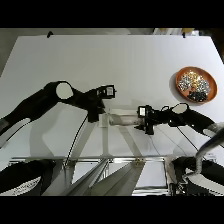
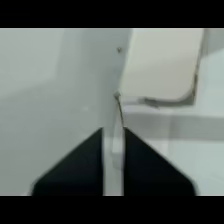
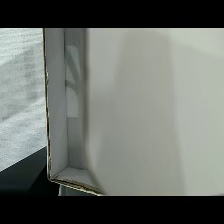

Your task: Fold the box and place the chain.

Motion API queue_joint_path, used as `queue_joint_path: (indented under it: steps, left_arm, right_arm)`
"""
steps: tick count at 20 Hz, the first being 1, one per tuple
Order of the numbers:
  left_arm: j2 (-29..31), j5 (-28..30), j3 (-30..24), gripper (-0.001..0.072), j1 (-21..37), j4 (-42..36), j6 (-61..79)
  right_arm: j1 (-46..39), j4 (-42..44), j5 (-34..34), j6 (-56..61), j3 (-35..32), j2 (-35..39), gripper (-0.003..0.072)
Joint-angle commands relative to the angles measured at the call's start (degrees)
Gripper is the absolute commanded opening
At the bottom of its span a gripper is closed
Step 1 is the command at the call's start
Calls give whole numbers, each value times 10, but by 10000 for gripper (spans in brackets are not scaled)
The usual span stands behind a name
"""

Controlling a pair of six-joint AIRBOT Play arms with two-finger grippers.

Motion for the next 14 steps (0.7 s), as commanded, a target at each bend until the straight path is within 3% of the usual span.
queue_joint_path:
  steps: [1, 4, 9, 14]
  left_arm:
    - [31, -119, 0, 2, -10, 42, -55]
    - [24, -124, -4, 2, -54, 16, -55]
    - [-10, 146, -4, 2, -97, -54, -60]
    - [-62, 295, -4, 1, -85, -82, -165]
  right_arm:
    - [0, 0, 0, 0, 0, 0, 384]
    - [0, 0, 0, 0, 0, 0, 384]
    - [0, 0, 1, 0, 0, 0, 384]
    - [0, 0, 0, 0, 0, 0, 384]
